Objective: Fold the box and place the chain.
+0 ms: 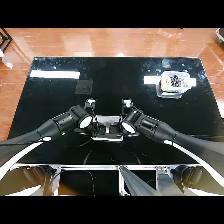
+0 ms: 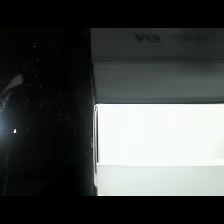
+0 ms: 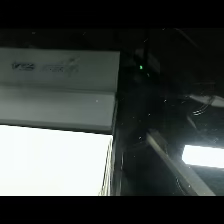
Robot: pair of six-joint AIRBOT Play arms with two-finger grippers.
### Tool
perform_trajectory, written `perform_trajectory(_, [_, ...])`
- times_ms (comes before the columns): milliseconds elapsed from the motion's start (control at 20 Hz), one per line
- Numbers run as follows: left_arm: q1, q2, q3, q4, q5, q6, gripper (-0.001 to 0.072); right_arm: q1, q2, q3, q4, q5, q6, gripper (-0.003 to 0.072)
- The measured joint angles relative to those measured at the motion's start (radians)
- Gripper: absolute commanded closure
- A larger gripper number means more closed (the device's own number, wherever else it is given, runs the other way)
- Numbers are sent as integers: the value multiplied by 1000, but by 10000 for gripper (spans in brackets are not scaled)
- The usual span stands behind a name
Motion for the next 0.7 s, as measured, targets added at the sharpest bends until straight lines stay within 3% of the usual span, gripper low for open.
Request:
perform_trajectory(350, [0,0,0,0,0,0,692,0,6,0,-2,26,-19,251])
perform_trajectory(450, [0,0,0,0,0,0,692,0,6,0,-2,31,-23,349])
perform_trajectory(550, [0,0,0,0,0,0,692,0,6,0,-2,34,-23,356])
perform_trajectory(600, [0,0,0,0,0,0,692,0,6,0,-2,36,-26,457])
perform_trajectory(700, [0,0,0,0,0,0,692,0,3,0,2,37,-26,549])
